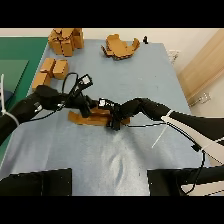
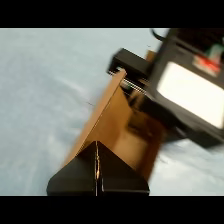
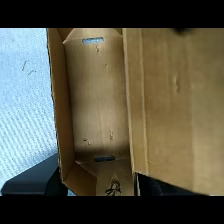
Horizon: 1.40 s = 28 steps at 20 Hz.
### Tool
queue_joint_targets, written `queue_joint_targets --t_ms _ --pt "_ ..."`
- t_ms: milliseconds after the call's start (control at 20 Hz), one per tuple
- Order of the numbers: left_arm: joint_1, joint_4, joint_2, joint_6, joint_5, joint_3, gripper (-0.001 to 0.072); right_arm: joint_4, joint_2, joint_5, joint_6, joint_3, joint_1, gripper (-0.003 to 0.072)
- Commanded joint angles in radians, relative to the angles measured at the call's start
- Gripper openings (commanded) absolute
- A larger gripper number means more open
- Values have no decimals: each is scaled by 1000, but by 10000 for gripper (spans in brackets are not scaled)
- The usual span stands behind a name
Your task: Fold the box.
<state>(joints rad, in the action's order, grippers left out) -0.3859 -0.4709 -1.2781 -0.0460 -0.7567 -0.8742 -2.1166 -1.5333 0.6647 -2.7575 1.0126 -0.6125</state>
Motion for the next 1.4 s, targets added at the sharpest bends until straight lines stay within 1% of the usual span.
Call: queue_joint_targets --t_ms 0,100,150,200,350,600,800,950,1000,1100,1200,1250,1350 --pt "-50 -148 -135 -207 103 -130 9 0 0 -2 0 1 0 405" --pt "-51 -323 -222 -368 40 -225 9 0 0 -2 0 1 0 405" --pt "-51 -377 -251 -416 0 -266 9 0 0 -2 0 1 0 405" --pt "-51 -418 -270 -452 -31 -298 10 0 0 -2 0 1 0 405" --pt "-51 -478 -282 -471 -39 -333 10 0 0 -2 0 1 0 405" --pt "-51 -480 -287 -467 -118 -341 11 1 -1 -2 0 1 0 405" --pt "-51 -481 -322 -439 -171 -341 12 6 -1 -2 0 1 0 405" --pt "-51 -500 -341 -437 -190 -341 12 7 -1 -2 0 1 0 405" --pt "-50 -503 -341 -436 -198 -347 12 7 -1 -2 0 1 0 405" --pt "-44 -526 -340 -437 -245 -384 11 7 -1 -2 0 1 0 405" --pt "-21 -556 -325 -483 -301 -445 8 7 -1 -2 0 1 0 405" --pt "8 -553 -299 -521 -317 -463 8 7 -1 -1 0 1 0 405" --pt "89 -545 -207 -527 -350 -451 7 10 -1 -2 0 1 2 405"
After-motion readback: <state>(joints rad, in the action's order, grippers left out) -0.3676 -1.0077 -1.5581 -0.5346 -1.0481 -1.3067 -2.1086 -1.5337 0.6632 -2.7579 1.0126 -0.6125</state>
